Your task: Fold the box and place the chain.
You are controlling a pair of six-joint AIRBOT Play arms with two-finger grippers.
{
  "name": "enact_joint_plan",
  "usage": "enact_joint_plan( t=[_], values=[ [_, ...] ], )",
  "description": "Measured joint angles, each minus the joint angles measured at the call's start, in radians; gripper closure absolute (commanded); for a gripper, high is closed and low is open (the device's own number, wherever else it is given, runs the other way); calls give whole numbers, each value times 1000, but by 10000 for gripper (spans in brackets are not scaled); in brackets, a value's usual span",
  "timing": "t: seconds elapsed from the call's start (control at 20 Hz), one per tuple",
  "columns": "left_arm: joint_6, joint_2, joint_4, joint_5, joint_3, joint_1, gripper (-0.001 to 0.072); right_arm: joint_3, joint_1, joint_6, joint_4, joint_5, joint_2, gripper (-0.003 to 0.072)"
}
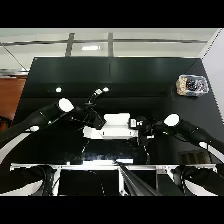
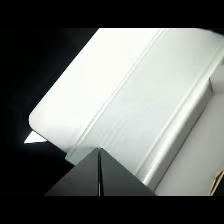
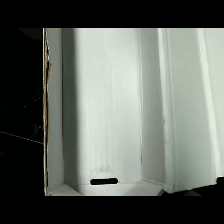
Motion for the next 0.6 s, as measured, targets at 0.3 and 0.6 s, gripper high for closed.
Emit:
enact_joint_plan(
  t=[0.3, 0.6],
  values=[
    [-140, 141, 154, -259, 68, 104, 685, 0, 0, 3, 1, -8, 0, 589],
    [-86, 438, 187, -251, -155, 138, 128, 0, 0, 3, 1, -4, 0, 589]
  ],
)
